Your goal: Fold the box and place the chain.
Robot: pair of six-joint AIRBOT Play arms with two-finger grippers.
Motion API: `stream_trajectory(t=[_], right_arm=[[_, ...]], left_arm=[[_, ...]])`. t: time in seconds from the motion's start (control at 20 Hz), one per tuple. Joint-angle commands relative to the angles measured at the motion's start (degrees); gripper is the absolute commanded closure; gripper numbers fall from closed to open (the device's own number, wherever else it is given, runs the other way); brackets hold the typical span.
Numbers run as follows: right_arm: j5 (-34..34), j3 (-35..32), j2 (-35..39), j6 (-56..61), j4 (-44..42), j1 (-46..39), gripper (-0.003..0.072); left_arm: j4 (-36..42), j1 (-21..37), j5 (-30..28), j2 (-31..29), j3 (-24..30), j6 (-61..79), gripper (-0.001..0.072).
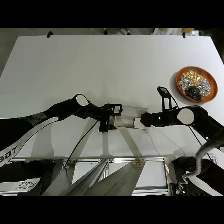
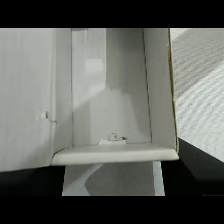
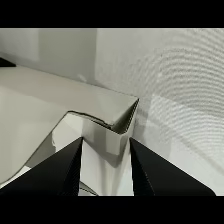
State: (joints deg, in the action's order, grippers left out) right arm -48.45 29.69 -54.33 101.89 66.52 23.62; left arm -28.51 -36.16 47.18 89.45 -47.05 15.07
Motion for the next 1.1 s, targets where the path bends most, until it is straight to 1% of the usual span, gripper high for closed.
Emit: stream_trajectory(t=[0.0,0.15,0.25,0.4,0.45,0.5,0.7,0.85,1.05], right_arm=[[-0.2,1.5,-2.0,6.5,4.4,3.2,0.0359],[-0.4,2.3,-4.2,6.8,4.4,4.9,0.0358],[-0.4,3.5,-4.9,7.6,4.7,5.7,0.0341],[-1.1,4.9,-6.2,9.7,5.8,5.7,0.0339],[-1.7,5.0,-6.7,10.4,6.1,5.7,0.0316],[-2.4,5.1,-7.1,11.0,6.8,6.0,0.0271],[-2.9,5.3,-8.7,12.7,9.0,8.0,0.0268],[-3.1,5.6,-8.8,16.9,11.5,8.5,0.0271],[-3.0,5.7,-8.8,20.1,12.0,9.4,0.0289]], left_arm=[[0.0,0.0,0.0,0.0,0.0,0.0,0.0454],[0.0,0.0,0.0,0.0,0.0,0.0,0.0454],[0.0,0.0,0.0,0.0,0.0,0.0,0.0454],[0.0,0.0,0.0,0.0,0.0,0.0,0.0454],[0.0,0.0,0.0,0.0,0.0,0.0,0.0454],[0.0,0.0,0.1,0.0,0.0,0.0,0.0454],[0.0,0.0,0.2,0.0,0.0,0.0,0.0454],[0.0,0.0,0.2,0.0,0.0,0.0,0.0454],[0.0,0.0,0.2,0.0,0.0,0.0,0.0454]])
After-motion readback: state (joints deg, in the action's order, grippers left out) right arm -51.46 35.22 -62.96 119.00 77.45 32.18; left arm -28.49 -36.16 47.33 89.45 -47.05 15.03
